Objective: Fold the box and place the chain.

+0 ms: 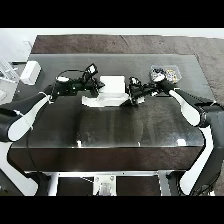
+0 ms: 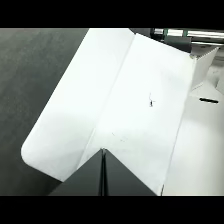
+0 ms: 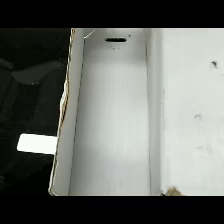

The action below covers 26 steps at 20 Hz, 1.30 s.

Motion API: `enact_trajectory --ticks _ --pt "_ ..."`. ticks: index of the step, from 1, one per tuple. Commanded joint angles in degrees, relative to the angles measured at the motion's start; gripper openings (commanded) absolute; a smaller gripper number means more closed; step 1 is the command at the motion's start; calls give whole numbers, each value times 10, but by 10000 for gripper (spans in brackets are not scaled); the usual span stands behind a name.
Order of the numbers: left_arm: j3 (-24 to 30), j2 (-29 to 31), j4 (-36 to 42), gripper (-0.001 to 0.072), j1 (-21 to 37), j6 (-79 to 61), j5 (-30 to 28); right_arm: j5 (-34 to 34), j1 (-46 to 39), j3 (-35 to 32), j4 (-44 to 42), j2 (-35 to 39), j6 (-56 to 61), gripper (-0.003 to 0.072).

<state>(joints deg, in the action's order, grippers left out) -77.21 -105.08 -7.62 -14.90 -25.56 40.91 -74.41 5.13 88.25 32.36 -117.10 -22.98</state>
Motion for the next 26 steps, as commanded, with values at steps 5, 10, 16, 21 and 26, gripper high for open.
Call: enact_trajectory --ticks 5,10,16,21,26 --pt "-3 -13 -4 18 0 1 3 0 0 0 0 0 0 500" --pt "-3 -13 -13 18 -1 7 19 0 0 0 0 0 0 500" --pt "-13 12 -15 19 0 0 23 0 1 0 0 0 0 499" --pt "-13 107 -166 100 6 65 40 0 1 0 0 0 0 500" --pt "-12 147 -273 495 66 168 198 0 0 0 0 0 0 500"
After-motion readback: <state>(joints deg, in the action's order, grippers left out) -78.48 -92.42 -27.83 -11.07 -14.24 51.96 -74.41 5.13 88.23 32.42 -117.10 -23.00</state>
